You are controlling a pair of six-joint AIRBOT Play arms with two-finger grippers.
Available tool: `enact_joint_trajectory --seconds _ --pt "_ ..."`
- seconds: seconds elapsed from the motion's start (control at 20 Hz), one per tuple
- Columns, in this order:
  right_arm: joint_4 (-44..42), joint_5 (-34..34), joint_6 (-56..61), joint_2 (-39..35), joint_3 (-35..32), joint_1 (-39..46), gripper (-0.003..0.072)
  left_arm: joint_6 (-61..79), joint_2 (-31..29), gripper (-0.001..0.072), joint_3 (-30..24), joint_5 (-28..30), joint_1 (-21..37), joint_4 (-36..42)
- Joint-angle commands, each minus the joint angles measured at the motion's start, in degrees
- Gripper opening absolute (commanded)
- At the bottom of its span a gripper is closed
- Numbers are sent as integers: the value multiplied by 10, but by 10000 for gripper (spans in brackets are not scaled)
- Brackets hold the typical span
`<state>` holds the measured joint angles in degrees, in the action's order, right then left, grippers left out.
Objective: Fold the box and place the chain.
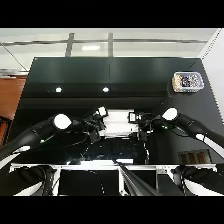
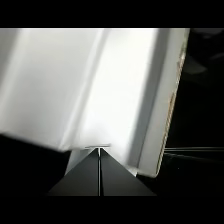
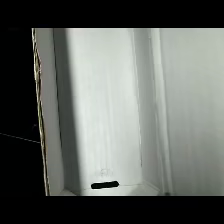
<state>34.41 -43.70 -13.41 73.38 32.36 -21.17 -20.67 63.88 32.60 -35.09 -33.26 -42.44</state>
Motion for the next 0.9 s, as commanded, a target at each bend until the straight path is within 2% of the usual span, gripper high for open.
enact_joint_trajectory --seconds 0.0,0.15,0.3,0.4,0.45,0.6,0.75,0.85 --pt "1 0 -1 0 0 -1 232 -189 -72 22 5 -66 61 -125" --pt "1 0 -1 0 0 -1 232 -344 -132 23 5 -163 162 -197" --pt "1 0 -1 0 0 -1 232 -522 -140 24 -2 -254 267 -196" --pt "1 0 -1 0 0 -1 232 -623 -118 24 -35 -260 328 -129" --pt "1 0 -1 0 0 -1 232 -607 -105 24 -58 -260 347 -74" --pt "0 0 -1 0 0 -1 231 -507 -54 23 -117 -248 353 47" --pt "1 0 -1 0 0 -1 232 -460 0 22 -125 -239 328 95" --pt "1 0 -1 0 0 -1 231 -453 23 22 -125 -198 298 117"
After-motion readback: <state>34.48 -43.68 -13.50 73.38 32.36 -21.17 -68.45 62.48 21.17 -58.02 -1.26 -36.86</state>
